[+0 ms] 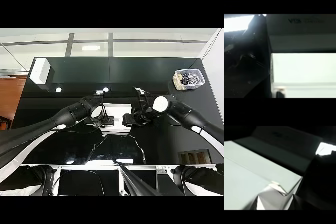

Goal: Fold the box and place the chain.

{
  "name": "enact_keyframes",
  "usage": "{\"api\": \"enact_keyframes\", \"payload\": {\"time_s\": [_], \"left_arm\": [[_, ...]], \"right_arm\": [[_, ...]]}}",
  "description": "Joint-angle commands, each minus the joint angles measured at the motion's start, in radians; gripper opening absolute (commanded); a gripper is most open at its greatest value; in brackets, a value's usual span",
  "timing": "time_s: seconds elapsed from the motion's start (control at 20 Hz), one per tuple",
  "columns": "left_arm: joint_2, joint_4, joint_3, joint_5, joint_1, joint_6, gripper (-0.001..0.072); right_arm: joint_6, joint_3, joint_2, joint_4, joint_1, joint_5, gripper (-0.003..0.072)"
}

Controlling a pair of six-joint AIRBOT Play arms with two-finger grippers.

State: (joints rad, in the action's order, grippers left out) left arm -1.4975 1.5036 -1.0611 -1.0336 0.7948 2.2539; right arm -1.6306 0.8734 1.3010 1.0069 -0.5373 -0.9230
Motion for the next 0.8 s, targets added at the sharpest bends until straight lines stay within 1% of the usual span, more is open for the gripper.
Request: {"api": "enact_keyframes", "payload": {"time_s": [0.0, 0.15, 0.25, 0.5, 0.75], "left_arm": [[-0.001, -0.002, 0.000, 0.001, 0.000, -0.002, 0.0027], [-0.001, -0.002, 0.000, 0.001, 0.000, -0.002, 0.0027], [-0.001, -0.002, 0.000, 0.000, 0.000, -0.002, 0.0027], [-0.001, -0.002, 0.000, 0.000, 0.000, -0.002, 0.0028], [-0.001, -0.002, 0.000, 0.000, 0.000, -0.002, 0.0027]], "right_arm": [[-0.200, 0.087, 0.046, 0.186, -0.084, -0.055, 0.0363], [-0.315, 0.121, 0.064, 0.310, -0.117, -0.092, 0.0363], [-0.367, 0.145, 0.081, 0.364, -0.136, -0.120, 0.0363], [-0.450, 0.212, 0.147, 0.432, -0.184, -0.196, 0.0363], [-0.509, 0.214, 0.151, 0.440, -0.190, -0.202, 0.0363]]}}
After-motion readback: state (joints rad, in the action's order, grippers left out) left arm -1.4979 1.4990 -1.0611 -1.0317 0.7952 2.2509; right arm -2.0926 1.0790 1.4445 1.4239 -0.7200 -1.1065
